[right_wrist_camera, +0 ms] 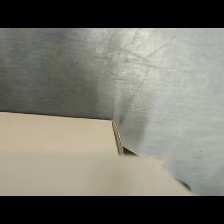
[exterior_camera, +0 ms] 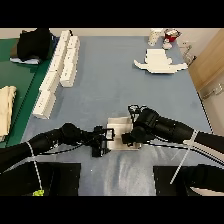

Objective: Fold the box.

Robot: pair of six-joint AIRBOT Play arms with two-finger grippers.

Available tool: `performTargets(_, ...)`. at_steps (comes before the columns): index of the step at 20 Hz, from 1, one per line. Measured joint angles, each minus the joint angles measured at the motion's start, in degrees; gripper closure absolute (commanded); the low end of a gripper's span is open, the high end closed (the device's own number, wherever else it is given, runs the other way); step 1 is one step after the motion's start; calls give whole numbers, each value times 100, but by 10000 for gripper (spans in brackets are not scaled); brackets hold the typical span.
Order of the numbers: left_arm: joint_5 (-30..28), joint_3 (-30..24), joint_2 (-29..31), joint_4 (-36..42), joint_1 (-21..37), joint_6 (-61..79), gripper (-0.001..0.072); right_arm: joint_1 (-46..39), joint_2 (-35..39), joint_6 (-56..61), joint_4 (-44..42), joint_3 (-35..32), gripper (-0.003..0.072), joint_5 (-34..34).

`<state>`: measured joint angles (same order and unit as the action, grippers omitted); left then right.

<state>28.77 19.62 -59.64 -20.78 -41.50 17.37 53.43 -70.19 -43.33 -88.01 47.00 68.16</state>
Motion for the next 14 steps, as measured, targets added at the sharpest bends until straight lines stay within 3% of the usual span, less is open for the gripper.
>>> performTargets(5,7,0,0,2,0,-22,255,-11,354,-20,262,313,211,518)
performTargets(6,11,2,0,0,0,-22,255,-11,457,-66,317,382,287,614)
performTargets(8,11,0,-2,0,0,-22,256,-20,717,-127,476,505,561,831)
performTargets(9,11,2,0,0,0,-22,255,-61,826,-160,603,538,651,951)
performTargets(14,13,0,-2,0,0,-22,255,-1108,1019,-715,994,413,684,1167)
